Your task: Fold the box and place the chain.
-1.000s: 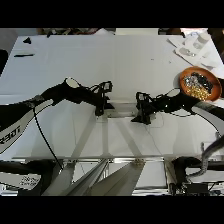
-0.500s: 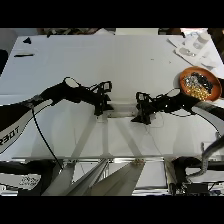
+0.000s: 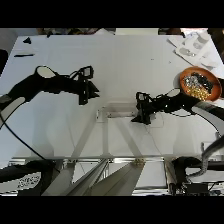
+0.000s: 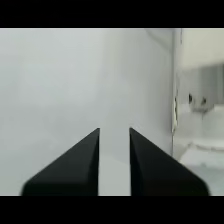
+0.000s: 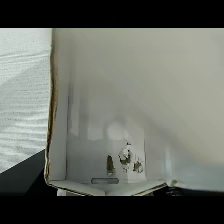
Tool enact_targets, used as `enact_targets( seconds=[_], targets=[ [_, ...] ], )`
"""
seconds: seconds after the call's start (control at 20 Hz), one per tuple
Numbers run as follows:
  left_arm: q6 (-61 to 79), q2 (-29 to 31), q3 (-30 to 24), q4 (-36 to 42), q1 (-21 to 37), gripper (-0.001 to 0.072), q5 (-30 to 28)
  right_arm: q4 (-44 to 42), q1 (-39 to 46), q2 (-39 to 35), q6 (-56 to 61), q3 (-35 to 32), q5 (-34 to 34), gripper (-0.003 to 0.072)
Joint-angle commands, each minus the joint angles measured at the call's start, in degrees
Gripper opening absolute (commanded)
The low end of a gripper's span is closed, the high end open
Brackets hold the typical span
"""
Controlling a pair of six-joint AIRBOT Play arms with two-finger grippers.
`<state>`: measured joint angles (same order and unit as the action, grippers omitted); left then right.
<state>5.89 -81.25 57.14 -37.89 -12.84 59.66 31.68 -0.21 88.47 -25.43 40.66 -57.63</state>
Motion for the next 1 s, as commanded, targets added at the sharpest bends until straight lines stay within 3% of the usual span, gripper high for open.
enact_targets(
  seconds=[0.0, 0.1, 0.15, 0.25, 0.45, 0.6, 0.7, 0.8, 0.95],
  targets=[
    [-15.50, 4.81, -0.04, -10.67, 2.97, 0.0007, 7.52, 0.00, -0.02, -0.02, 0.00, 0.04, -0.02, 0.0429],
    [-20.04, 5.31, -0.31, -9.38, 0.92, 0.0005, 17.03, 0.00, -0.02, -0.02, 0.00, 0.04, -0.02, 0.0429],
    [-20.11, 5.31, -0.79, -7.98, -0.90, 0.0005, 18.97, 0.00, -0.02, -0.02, 0.00, 0.04, -0.02, 0.0429],
    [-20.04, 5.18, -1.84, -5.40, -6.10, 0.0005, 17.59, 0.00, -0.02, -0.02, 0.00, 0.04, -0.02, 0.0429],
    [-19.87, 3.80, -2.19, -1.20, -16.04, 0.0009, 4.11, 0.00, -0.02, -0.02, 0.00, 0.04, -0.02, 0.0429],
    [-20.61, 3.23, -2.19, 7.34, -16.81, 0.0009, -12.41, 0.00, -0.02, -0.02, 0.00, 0.04, -0.02, 0.0429],
    [-27.30, 3.13, -2.19, 8.35, -15.67, 0.0009, -23.50, 0.00, -0.02, -0.02, 0.00, 0.04, -0.02, 0.0429],
    [-33.07, 2.14, -2.19, 8.37, -14.82, 0.0009, -28.02, 0.00, -0.02, -0.02, 0.00, 0.04, -0.02, 0.0429],
    [-33.14, -1.55, -2.19, 8.31, -14.69, 0.0009, -26.82, 0.00, -0.02, -0.02, 0.00, 0.04, -0.02, 0.0429]
  ],
)
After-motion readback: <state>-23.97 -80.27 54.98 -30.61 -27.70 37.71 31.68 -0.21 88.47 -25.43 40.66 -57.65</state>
